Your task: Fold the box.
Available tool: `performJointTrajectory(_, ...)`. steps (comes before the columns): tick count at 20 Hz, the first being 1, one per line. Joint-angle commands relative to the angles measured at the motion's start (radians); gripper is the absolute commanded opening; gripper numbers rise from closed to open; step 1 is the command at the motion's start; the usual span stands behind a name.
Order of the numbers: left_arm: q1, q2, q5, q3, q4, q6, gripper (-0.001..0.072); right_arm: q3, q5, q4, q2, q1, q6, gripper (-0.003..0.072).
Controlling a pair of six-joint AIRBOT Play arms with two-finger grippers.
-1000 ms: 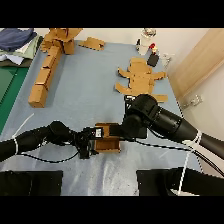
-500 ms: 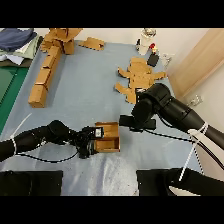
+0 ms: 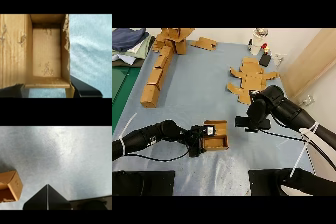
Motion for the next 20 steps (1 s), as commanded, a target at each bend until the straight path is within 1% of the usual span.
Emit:
performJointTrajectory(1,0.0,-0.001,0.002,0.001,0.026,-0.023,0.0418,-0.036,0.116,0.122,-0.002,-0.093,-0.133,0.0002)
performJointTrajectory(2,0.0,-0.001,0.003,0.001,0.026,-0.022,0.0418,-0.046,0.182,0.216,-0.009,-0.152,-0.212,0.0003)
performJointTrajectory(4,0.0,-0.001,0.005,0.001,0.026,-0.021,0.0418,-0.061,0.325,0.463,-0.05,-0.268,-0.426,0.0002)
performJointTrajectory(6,0.0,0.0,0.005,0.001,0.025,-0.022,0.0418,-0.061,0.42,0.726,-0.141,-0.357,-0.713,0.0002)
performJointTrajectory(8,0.0,0.0,0.005,0.001,0.025,-0.022,0.0418,-0.061,0.403,0.97,-0.264,-0.402,-0.972,0.0002)
performJointTrajectory(10,0.0,0.0,0.005,0.001,0.025,-0.022,0.0418,-0.06,0.318,1.168,-0.368,-0.39,-1.202,0.0001)
performJointTrajectory(11,0.0,0.0,0.005,0.001,0.025,-0.022,0.0418,-0.06,0.269,1.229,-0.403,-0.372,-1.299,0.0001)
performJointTrajectory(13,0.0,0.0,0.003,0.001,0.024,-0.022,0.0418,-0.061,0.187,1.232,-0.431,-0.329,-1.429,0.0001)
performJointTrajectory(15,0.0,0.0,0.005,0.001,0.022,-0.022,0.0418,-0.063,0.114,1.222,-0.427,-0.299,-1.512,0.0002)
performJointTrajectory(17,0.0,0.0,0.004,0.001,0.022,-0.022,0.0418,-0.064,0.059,1.19,-0.409,-0.282,-1.536,0.0003)
performJointTrajectory(20,0.0,0.0,0.004,0.001,0.022,-0.022,0.0418,-0.087,0.054,1.091,-0.347,-0.247,-1.55,0.0003)
